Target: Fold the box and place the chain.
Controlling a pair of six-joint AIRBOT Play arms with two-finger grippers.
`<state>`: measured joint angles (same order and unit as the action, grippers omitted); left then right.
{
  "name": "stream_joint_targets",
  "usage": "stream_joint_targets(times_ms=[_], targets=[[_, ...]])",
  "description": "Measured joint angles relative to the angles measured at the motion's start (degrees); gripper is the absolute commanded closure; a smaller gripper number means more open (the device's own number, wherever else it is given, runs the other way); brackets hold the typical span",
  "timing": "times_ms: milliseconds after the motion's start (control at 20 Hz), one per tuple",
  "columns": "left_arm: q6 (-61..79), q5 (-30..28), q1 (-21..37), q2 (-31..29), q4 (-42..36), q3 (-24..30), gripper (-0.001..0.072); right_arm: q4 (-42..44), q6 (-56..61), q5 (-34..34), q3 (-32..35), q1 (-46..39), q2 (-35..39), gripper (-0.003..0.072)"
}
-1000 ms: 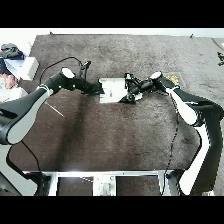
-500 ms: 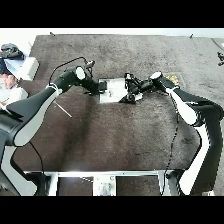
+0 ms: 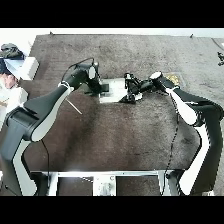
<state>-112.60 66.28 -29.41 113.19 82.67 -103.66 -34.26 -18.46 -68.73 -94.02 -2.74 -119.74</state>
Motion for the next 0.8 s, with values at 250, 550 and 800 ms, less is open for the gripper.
stream_joint_targets(times_ms=[250,550,800], targets=[[-4.11,3.85,-1.66,3.69,4.42,-6.97,0.0357,0.0,0.02,0.0,0.0,0.0,0.0,0.0249],[-7.78,11.67,-3.5,8.59,10.88,-13.55,0.036,0.0,0.02,0.0,0.0,0.0,0.0,0.0249],[-10.49,12.52,-4.35,9.55,14.67,-14.53,0.0369,0.0,0.09,-0.02,0.0,0.02,0.0,0.0248]])
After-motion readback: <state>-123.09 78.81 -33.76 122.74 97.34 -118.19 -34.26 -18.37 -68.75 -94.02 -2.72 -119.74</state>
